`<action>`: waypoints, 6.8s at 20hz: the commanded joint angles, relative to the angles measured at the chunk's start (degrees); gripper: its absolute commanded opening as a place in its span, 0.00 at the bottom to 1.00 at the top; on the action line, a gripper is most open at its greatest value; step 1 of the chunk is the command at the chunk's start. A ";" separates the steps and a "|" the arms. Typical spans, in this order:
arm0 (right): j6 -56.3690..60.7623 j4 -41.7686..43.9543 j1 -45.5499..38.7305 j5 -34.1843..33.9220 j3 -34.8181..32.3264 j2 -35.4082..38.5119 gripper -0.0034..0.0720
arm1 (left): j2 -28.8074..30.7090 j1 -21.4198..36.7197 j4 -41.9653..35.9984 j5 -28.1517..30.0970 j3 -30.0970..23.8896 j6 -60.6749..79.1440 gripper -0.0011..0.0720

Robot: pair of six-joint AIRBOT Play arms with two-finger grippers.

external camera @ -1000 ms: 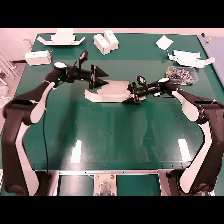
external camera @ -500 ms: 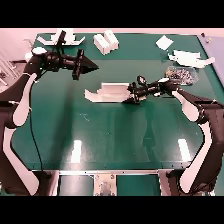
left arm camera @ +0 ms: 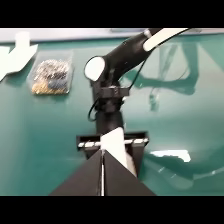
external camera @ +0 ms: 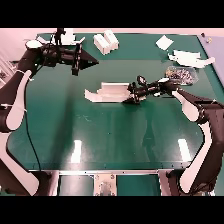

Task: Fold the box and place the chain.

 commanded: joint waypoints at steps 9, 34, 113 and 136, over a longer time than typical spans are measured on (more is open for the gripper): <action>0.00 0.00 -0.02 0.02 0.00 -0.02 0.77 | 13.62 -5.29 10.10 27.89 -18.97 1.79 0.03; 0.00 0.00 -0.02 0.02 0.00 -0.02 0.77 | 9.77 -6.12 -11.98 28.74 -42.69 31.15 0.04; 0.00 0.00 -0.02 0.02 0.00 -0.02 0.77 | -10.25 -6.16 33.75 7.39 -3.02 -10.97 0.58; 0.00 0.00 -0.02 0.02 0.00 -0.02 0.77 | -10.25 -6.19 23.52 9.27 -7.65 -6.38 0.49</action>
